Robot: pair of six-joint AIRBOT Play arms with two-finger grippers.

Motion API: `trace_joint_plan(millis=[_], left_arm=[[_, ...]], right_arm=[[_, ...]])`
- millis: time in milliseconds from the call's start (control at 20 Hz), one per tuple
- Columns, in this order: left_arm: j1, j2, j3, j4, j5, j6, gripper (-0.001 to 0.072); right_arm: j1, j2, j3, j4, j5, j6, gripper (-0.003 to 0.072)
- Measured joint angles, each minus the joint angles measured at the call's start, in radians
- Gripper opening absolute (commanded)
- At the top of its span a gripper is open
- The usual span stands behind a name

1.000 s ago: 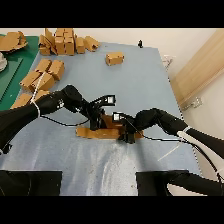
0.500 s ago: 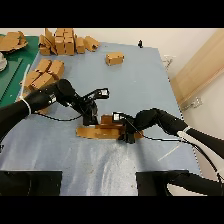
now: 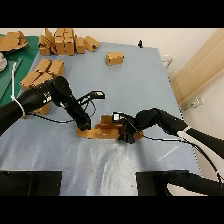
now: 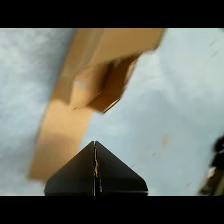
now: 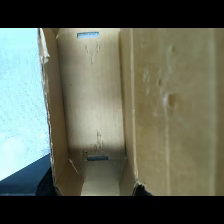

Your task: Fold the box.

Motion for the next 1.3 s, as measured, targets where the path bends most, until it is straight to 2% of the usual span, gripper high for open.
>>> trace_joint_plan(millis=[150,550,800,1300], left_arm=[[-0.001,-0.035,0.001,-0.155,0.078,-0.085,0.001],[0.016,-0.146,0.001,-0.407,0.251,-0.195,0.001],[0.02,-0.164,0.002,-0.453,0.364,-0.204,0.001],[0.017,-0.244,0.001,-0.407,0.351,-0.255,0.001]], right_arm=[[0.0,0.0,0.0,0.009,-0.002,0.002,0.0501],[-0.002,0.0,0.0,0.02,-0.005,0.003,0.0501],[-0.001,0.0,0.0,0.023,-0.006,0.002,0.0501],[-0.001,0.0,0.0,0.014,-0.006,0.001,0.0501]])
